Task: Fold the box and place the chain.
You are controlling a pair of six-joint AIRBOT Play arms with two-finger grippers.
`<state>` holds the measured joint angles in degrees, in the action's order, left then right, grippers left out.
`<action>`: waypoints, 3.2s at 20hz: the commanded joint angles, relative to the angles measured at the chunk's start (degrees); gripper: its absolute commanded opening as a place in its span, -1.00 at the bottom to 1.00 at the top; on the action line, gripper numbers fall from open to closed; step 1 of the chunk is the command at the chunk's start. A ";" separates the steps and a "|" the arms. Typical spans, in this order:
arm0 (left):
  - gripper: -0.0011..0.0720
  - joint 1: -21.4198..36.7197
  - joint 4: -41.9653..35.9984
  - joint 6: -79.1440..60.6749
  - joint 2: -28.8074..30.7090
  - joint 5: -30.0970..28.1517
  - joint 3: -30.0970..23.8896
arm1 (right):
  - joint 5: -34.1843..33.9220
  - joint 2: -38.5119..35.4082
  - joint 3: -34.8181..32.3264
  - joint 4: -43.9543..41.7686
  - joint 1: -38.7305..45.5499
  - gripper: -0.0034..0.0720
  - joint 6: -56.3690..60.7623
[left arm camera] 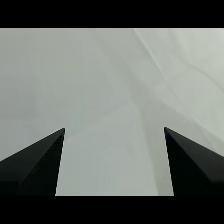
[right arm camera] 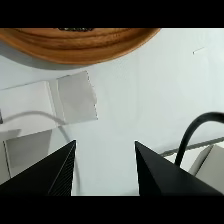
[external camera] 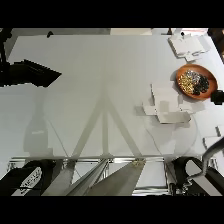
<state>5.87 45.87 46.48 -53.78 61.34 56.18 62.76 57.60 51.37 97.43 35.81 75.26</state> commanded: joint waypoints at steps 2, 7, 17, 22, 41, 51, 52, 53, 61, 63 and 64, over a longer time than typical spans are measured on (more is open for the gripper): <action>0.94 -0.02 0.00 0.00 0.04 -0.02 0.00 | 1.44 10.86 2.40 -1.44 4.96 0.20 -3.39; 0.94 -0.02 0.02 0.00 0.04 0.00 0.00 | 5.29 22.99 9.70 -5.55 5.33 0.20 -8.31; 0.94 -0.02 0.00 0.00 0.04 0.00 0.00 | 9.16 34.34 16.48 -16.04 5.33 0.17 -12.68; 0.94 -0.02 0.02 0.00 0.04 -0.02 0.00 | 17.51 34.32 17.77 -21.92 5.33 -0.16 -15.85; 0.94 -0.02 0.02 0.00 0.04 0.00 0.00 | 8.83 26.14 18.21 -50.53 -8.00 -0.89 -29.81; 0.94 -0.02 0.00 0.00 0.04 0.00 0.00 | -18.78 26.21 2.93 -57.00 -31.61 -0.90 -30.82; 0.94 -0.02 0.00 0.00 0.04 0.00 0.00 | -21.46 26.18 1.14 -57.20 -33.57 -0.90 -30.80; 0.94 -0.02 0.02 0.00 0.04 0.00 0.00 | -23.47 26.21 0.09 -57.16 -35.10 -0.90 -30.77; 0.94 -0.02 0.00 0.00 0.04 -0.02 0.02 | -25.40 26.10 -0.31 -57.37 -37.59 -0.89 -30.10; 0.94 -0.02 0.00 0.00 0.04 0.00 0.02 | -24.44 26.10 -0.31 -57.35 -37.59 -0.89 -30.12; 0.94 -0.02 0.00 0.00 0.04 -0.02 0.02 | -24.44 26.10 -0.31 -57.37 -37.59 -0.89 -30.12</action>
<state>5.87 45.87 46.48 -53.78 61.34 56.18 38.11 83.74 51.18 40.07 -1.52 45.04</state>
